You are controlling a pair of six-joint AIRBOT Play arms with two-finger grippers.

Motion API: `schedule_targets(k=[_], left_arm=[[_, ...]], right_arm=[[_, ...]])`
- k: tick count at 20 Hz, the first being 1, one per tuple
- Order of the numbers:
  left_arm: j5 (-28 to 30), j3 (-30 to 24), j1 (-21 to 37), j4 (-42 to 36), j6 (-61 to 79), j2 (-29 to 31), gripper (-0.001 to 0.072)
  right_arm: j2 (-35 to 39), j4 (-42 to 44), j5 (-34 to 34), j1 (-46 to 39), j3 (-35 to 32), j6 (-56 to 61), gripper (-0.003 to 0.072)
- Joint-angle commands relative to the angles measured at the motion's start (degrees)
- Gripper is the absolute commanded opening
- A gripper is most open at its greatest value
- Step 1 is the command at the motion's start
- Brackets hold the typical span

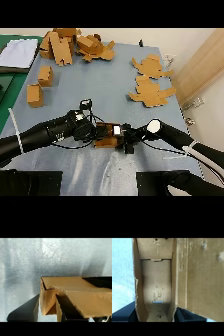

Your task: Fold the box.

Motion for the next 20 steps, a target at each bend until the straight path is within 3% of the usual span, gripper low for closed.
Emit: schedule_targets(k=[1, 9, 20], left_arm=[[-1.6, 0.8, -0.2, -1.2, 0.5, -0.8, 0.0309], [-10.6, 6.5, -2.0, -3.1, 7.1, -6.9, 0.0309], [-9.7, 8.7, -1.0, -3.5, 8.7, -11.8, 0.0309]], right_arm=[[0.0, 0.0, 0.0, 0.0, 0.0, 0.0, 0.0459], [0.0, 0.0, 0.0, 0.0, 0.0, 0.0, 0.0459], [0.0, 0.0, 0.0, 0.0, 0.0, 0.0, 0.0459]])
